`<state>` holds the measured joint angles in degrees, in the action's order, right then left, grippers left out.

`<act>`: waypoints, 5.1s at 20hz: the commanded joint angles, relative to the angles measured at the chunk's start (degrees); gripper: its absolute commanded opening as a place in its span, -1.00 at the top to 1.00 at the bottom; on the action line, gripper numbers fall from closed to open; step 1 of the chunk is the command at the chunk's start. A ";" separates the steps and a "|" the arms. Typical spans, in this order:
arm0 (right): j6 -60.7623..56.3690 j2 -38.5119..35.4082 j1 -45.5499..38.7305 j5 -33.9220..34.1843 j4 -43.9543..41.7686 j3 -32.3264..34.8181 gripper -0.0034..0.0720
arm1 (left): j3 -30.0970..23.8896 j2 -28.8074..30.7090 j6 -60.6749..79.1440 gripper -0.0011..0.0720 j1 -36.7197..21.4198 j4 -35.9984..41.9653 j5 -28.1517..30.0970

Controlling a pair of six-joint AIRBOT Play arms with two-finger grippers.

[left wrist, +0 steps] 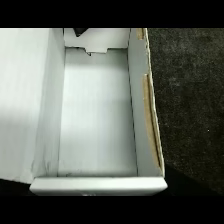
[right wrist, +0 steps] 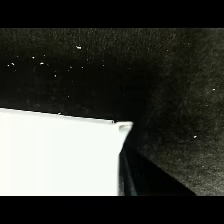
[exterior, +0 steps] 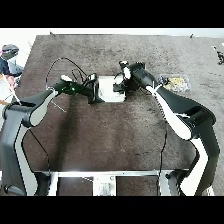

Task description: Fold the box and place the chain.

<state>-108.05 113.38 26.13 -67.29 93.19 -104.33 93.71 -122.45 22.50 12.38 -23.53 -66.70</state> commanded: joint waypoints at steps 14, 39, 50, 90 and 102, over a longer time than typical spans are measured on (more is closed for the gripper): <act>15.85 -12.59 -6.49 -3.48 0.07 -0.11 0.26 | 0.02 0.00 0.02 -0.15 0.02 0.00 0.02; 26.43 -8.50 -34.16 8.68 -8.87 10.32 0.34 | 0.02 0.00 0.00 -0.15 0.00 0.00 0.02; 26.43 -5.64 -33.92 8.70 -9.57 10.29 0.79 | 0.02 0.00 0.00 -0.15 0.02 0.00 0.02; 40.37 -44.98 -1.42 25.00 -14.91 10.49 0.89 | 0.02 0.00 -0.02 -0.15 0.00 0.00 0.02; 40.37 -26.38 2.12 25.51 -22.91 18.69 0.88 | 0.02 0.00 -0.02 -0.15 0.00 0.00 0.02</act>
<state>-67.66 83.57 28.03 -45.15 72.36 -89.21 93.71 -122.45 22.48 12.40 -23.51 -66.70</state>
